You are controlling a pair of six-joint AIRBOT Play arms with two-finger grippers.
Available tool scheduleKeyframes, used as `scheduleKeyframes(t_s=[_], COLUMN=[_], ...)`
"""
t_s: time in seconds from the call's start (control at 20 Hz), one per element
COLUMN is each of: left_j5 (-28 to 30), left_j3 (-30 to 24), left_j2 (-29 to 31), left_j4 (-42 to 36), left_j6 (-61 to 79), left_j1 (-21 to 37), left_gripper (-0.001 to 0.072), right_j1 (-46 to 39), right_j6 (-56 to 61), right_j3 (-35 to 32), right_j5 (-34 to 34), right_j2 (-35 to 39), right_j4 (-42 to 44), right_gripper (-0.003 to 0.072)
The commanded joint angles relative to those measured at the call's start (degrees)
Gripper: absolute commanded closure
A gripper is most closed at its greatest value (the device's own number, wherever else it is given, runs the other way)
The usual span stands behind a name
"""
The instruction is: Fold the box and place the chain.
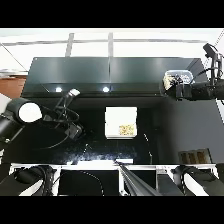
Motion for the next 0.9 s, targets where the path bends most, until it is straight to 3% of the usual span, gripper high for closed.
scheduleKeyframes(t_s=[0.0,0.15,0.3,0.4,0.5,0.6,0.85], left_j5=[9.5,16.4,14.6,14.9,18.2,17.6,16.3], left_j3=[-6.8,-7.5,-7.5,-7.5,-7.4,-7.3,-6.3], left_j2=[-2.0,-5.0,-8.6,-10.6,-13.1,-15.9,-19.8], left_j4=[-7.1,-10.3,-21.8,-23.2,-30.0,-37.4,-38.8], left_j6=[25.1,40.5,56.5,65.3,67.1,77.0,79.2], left_j1=[1.6,1.3,0.9,0.2,1.7,3.6,4.2], left_gripper=[-0.0009,-0.0004,-0.0002,-0.0001,0.0004,0.0004,0.0004], right_j1=[0.0,0.0,0.0,0.0,0.0,0.0,0.0], right_j6=[0.1,0.1,0.1,0.1,0.1,0.1,0.1], right_j3=[0.0,0.0,0.0,0.0,0.0,0.0,0.0], right_j5=[-1.9,-1.4,-1.6,-1.5,-1.6,-1.6,-1.6], right_j2=[0.0,0.0,0.0,0.0,0.0,0.0,0.0], right_j4=[-1.7,-2.2,-2.2,-2.1,-1.9,-1.9,-1.9], right_gripper=[0.0084,0.0084,0.0084,0.0084,0.0084,0.0084,0.0084])
